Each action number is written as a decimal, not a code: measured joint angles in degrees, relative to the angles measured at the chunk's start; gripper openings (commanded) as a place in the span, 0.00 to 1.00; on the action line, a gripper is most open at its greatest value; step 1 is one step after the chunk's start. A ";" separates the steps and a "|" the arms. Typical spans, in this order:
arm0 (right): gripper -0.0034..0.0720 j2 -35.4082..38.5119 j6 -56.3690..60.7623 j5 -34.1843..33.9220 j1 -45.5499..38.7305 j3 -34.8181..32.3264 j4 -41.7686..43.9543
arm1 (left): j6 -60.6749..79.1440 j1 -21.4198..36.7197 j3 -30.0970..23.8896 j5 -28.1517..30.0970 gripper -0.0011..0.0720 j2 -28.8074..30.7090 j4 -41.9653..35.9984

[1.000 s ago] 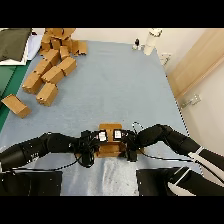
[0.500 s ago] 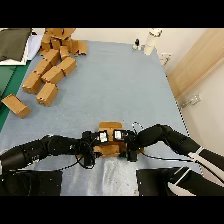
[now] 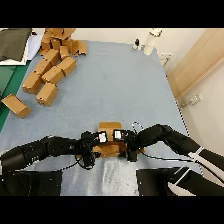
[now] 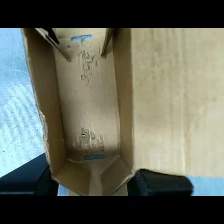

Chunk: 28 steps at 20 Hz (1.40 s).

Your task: Fold the box.

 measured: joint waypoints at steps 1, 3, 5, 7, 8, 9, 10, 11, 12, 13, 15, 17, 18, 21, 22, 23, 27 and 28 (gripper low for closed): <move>0.72 0.00 0.00 -0.02 -0.02 0.00 0.00 | -0.50 0.02 -0.02 -0.13 0.14 0.13 0.28; 0.72 0.00 0.07 -0.02 -0.04 0.00 0.04 | -1.97 0.11 -0.04 -1.29 0.08 0.90 2.16; 0.72 0.00 0.07 -0.02 -0.04 0.00 0.04 | -5.14 0.31 -0.04 -2.36 0.08 2.38 6.08; 0.72 0.00 0.07 -0.02 -0.04 0.00 0.04 | -10.54 0.98 -0.04 -4.83 0.03 4.52 11.19; 0.72 0.00 0.07 -0.02 -0.04 0.00 0.04 | -13.77 1.68 -0.04 -6.45 0.03 5.75 14.38; 0.72 -0.02 0.04 -0.02 -0.04 0.00 0.04 | -17.68 2.56 -0.02 -8.85 0.03 7.28 18.27; 0.72 0.00 0.04 -0.02 -0.04 0.00 0.04 | -21.92 3.56 0.09 -11.52 0.03 8.96 22.18; 0.72 0.00 0.04 -0.02 -0.04 0.00 0.04 | -27.63 4.83 0.26 -14.29 0.03 11.02 26.84; 0.72 0.00 0.02 -0.02 -0.04 0.00 0.04 | -33.73 6.21 0.37 -16.94 0.03 13.18 31.63; 0.72 0.00 0.02 -0.02 -0.04 0.00 0.02 | -41.24 7.93 0.44 -19.96 0.03 15.47 35.95; 0.72 -0.02 0.02 -0.02 -0.04 0.00 0.02 | -56.94 12.02 0.50 -26.14 0.03 19.17 42.21; 0.72 0.00 0.02 -0.02 -0.04 0.00 0.02 | -68.81 16.35 -0.07 -31.43 0.03 21.20 44.04; 0.72 0.00 0.02 -0.02 -0.04 0.00 0.02 | -72.81 18.25 -0.63 -33.27 0.03 21.64 42.95; 0.72 0.00 0.02 -0.02 -0.04 0.00 0.02 | -78.95 21.77 -2.27 -34.75 0.03 20.72 36.04; 0.72 0.00 0.02 -0.02 -0.04 0.00 0.02 | -79.95 22.34 -2.64 -34.53 0.03 19.80 33.29; 0.72 0.00 0.02 -0.02 -0.04 0.00 0.02 | -80.37 22.77 -2.95 -33.90 0.03 18.53 30.23; 0.72 0.00 0.02 0.00 -0.04 0.00 0.02 | -79.25 23.61 -3.48 -29.14 0.03 12.52 18.67; 0.72 0.00 0.02 -0.02 -0.07 0.00 0.02 | -78.73 23.74 -3.52 -27.89 0.03 10.95 16.26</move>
